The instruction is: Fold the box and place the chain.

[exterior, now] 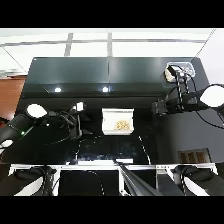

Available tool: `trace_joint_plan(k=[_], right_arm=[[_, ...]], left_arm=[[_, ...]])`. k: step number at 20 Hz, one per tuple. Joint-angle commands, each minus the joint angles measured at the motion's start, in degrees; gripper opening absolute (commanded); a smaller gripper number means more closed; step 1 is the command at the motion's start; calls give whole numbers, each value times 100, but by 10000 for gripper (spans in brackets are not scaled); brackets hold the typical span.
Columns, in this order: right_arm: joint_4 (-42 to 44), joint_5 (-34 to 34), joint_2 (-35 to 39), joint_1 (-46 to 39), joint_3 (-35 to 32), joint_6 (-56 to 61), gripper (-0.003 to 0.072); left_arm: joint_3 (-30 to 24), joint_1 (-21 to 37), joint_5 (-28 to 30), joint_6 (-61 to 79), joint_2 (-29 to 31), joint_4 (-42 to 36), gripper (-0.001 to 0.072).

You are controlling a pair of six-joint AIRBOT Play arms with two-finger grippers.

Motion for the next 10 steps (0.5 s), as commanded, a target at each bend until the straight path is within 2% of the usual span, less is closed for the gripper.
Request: trace_joint_plan(k=[1, 8, 10], right_arm=[[26, -22, 4, 0, -2, 81, 221], [31, -92, 4, 0, -2, 92, 221], [31, -92, 4, 0, -2, 92, 221]], left_arm=[[179, -289, 525, 1261, -452, -72, 720], [339, -702, 625, 1488, -1082, -1086, 720], [339, -754, 658, 1567, -1211, -1099, 720]])
